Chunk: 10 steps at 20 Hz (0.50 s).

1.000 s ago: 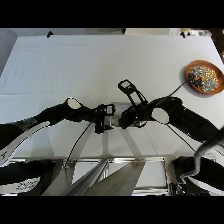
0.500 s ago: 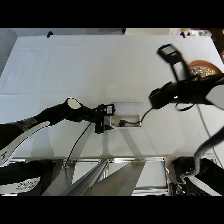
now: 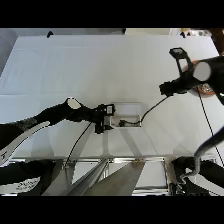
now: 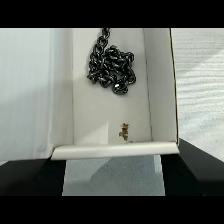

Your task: Fold the box and place the chain.

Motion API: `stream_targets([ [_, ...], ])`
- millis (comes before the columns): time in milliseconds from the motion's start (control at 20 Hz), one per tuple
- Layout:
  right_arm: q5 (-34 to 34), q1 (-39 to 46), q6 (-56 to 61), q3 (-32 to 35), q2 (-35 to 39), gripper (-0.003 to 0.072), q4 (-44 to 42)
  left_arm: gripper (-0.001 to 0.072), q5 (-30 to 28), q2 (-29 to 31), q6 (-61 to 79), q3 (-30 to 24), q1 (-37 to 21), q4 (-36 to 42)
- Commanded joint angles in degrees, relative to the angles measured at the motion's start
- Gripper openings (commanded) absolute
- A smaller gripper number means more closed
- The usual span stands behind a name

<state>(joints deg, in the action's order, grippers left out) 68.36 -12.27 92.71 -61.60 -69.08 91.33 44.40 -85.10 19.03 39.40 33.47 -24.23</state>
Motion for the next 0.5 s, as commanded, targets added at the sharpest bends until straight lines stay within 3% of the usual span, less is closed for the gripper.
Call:
stream_targets([
  [0, -3.9, 1.2, 0.5, 0.0, -7.5, 0.0309, -0.1, 0.0273, 0.0, 0.0, 0.0, 0.0, 0.0, 0.0],
  [450, -7.5, 1.2, 2.7, 3.9, -13.9, 0.0277, -0.1, 0.0273, 0.0, 0.0, 0.0, 0.0, 0.0, 0.0],
])
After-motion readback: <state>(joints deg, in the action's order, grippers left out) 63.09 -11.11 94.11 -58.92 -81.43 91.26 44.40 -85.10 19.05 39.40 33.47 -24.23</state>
